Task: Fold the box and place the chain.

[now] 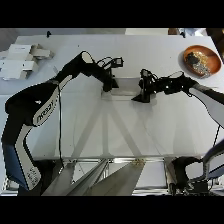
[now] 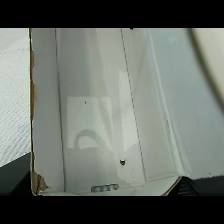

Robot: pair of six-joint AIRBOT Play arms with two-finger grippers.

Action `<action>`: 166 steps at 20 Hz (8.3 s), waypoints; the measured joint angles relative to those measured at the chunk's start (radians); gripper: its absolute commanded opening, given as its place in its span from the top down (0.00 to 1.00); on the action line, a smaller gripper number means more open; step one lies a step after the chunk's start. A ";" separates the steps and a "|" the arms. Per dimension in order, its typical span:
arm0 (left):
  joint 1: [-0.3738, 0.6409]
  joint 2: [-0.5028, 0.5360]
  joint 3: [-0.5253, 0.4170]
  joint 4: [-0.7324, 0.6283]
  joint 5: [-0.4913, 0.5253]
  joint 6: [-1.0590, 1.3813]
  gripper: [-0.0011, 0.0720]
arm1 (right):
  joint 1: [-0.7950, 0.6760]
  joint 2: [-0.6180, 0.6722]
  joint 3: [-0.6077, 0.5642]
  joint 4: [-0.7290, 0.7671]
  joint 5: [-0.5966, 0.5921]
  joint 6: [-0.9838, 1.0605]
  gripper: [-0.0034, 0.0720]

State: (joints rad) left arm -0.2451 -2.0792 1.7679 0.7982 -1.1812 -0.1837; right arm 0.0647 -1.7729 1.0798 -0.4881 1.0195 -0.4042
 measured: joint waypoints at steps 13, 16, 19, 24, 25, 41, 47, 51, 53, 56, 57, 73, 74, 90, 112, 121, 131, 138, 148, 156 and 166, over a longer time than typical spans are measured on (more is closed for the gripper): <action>0.000 0.000 0.000 0.000 0.000 0.000 0.96 | 0.002 0.000 0.000 -0.005 -0.005 0.003 0.02; 0.000 0.000 0.000 0.000 -0.001 0.000 0.96 | 0.002 0.000 0.000 -0.005 -0.003 0.003 0.03; 0.000 0.000 0.000 0.000 -0.002 0.000 0.96 | 0.002 0.000 0.000 -0.005 0.004 0.004 0.17; 0.000 0.000 0.000 0.000 -0.002 0.000 0.96 | 0.002 0.000 0.000 -0.005 0.005 0.003 0.16; 0.000 0.000 0.000 0.000 -0.002 0.000 0.96 | 0.002 0.000 0.000 -0.005 0.005 0.003 0.16; 0.000 0.000 0.000 0.000 -0.001 0.000 0.96 | 0.002 0.000 0.000 -0.004 0.005 0.003 0.16; 0.000 0.000 0.000 -0.002 0.001 0.000 0.96 | 0.002 0.000 0.000 -0.004 0.005 0.003 0.16; 0.000 0.000 0.000 -0.003 0.002 0.000 0.95 | 0.002 0.000 0.000 -0.004 0.005 0.003 0.16; 0.000 0.000 0.000 -0.003 0.002 0.000 0.95 | 0.002 0.000 0.000 -0.004 0.005 0.003 0.16; 0.000 0.000 0.000 -0.004 0.002 0.000 0.95 | 0.002 0.000 0.000 -0.004 0.005 0.003 0.16; 0.000 0.000 0.000 -0.004 0.002 0.000 0.93 | 0.002 0.000 0.000 -0.004 0.005 0.003 0.16; 0.001 0.004 -0.001 -0.021 0.004 0.000 0.35 | 0.002 0.000 0.000 -0.005 0.008 0.002 0.16; 0.001 0.008 -0.001 -0.023 0.000 0.000 0.35 | 0.002 0.000 0.000 -0.005 0.007 0.002 0.16; 0.056 0.260 0.000 0.223 -0.258 -0.080 0.98 | 0.002 0.000 0.000 -0.004 0.008 0.003 0.16; -0.096 0.222 -0.163 -0.174 0.250 0.172 0.98 | 0.002 0.000 0.000 -0.005 0.009 0.003 0.16; -0.103 0.143 -0.169 -0.208 0.423 0.066 0.98 | 0.002 0.000 0.000 -0.005 0.010 0.003 0.16; -0.104 0.169 -0.171 -0.182 0.437 0.003 0.98 | 0.002 0.000 0.000 -0.004 0.008 0.003 0.16; -0.027 0.275 -0.171 -0.184 0.309 0.000 0.97 | 0.002 0.000 0.000 -0.004 0.009 0.003 0.16; 0.085 0.303 -0.226 0.006 0.054 0.154 0.16 | 0.002 0.000 0.000 -0.004 0.009 0.003 0.16; 0.047 0.304 -0.364 0.059 0.185 0.278 0.02 | 0.002 0.000 0.000 -0.005 0.009 0.003 0.16; -0.003 0.298 -0.382 0.155 0.227 0.271 0.22 | 0.002 0.000 0.000 -0.004 0.009 0.003 0.16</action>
State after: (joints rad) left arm -0.2481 -1.7809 1.3857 0.9535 -0.9543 0.0872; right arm 0.0666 -1.7729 1.0801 -0.4923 1.0286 -0.4011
